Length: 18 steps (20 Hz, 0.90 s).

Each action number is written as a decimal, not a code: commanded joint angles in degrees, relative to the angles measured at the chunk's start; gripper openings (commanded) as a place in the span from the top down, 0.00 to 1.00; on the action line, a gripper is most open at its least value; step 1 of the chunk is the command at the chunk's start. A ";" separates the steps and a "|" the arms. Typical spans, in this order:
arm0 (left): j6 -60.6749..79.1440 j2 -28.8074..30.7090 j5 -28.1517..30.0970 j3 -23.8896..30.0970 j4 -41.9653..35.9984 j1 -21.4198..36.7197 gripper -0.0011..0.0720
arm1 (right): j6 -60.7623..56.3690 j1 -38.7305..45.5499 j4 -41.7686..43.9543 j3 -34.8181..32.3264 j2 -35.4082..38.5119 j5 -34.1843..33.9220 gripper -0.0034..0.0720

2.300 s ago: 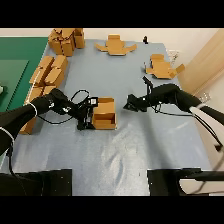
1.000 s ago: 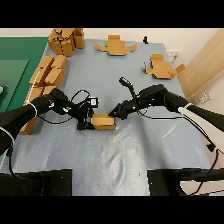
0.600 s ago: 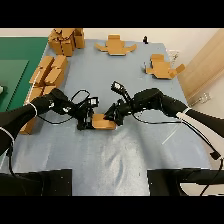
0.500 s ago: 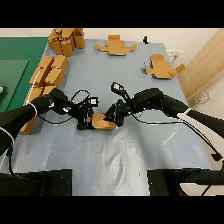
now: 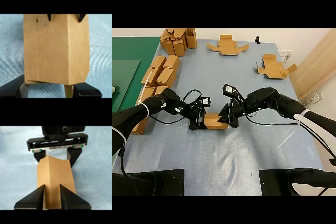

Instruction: Fold the box.

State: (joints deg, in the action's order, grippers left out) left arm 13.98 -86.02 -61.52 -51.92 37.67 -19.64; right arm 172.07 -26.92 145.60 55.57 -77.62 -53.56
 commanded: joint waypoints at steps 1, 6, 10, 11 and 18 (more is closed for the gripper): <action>0.04 -0.02 0.04 0.04 0.00 -0.02 0.84 | 0.02 -0.07 -1.09 0.00 0.13 3.63 0.61; 0.04 -0.02 0.00 0.02 0.02 -0.02 0.84 | 0.02 -1.22 -2.43 0.04 0.15 2.54 0.69; 0.04 -0.02 -0.11 0.04 0.00 -0.02 0.84 | 0.02 -1.33 -1.46 0.90 0.20 -3.50 0.33; 0.04 -0.02 -0.11 0.04 -0.02 -0.02 0.84 | 0.02 -1.31 -2.14 0.90 0.15 -3.41 0.33; -0.11 -0.02 -0.22 0.04 -0.22 -0.02 0.84 | 0.02 -1.33 -4.35 0.90 -0.52 7.28 0.37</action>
State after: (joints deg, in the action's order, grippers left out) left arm 13.87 -86.00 -61.67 -51.90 37.56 -19.64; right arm 172.11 -28.18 142.02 56.42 -78.00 -50.74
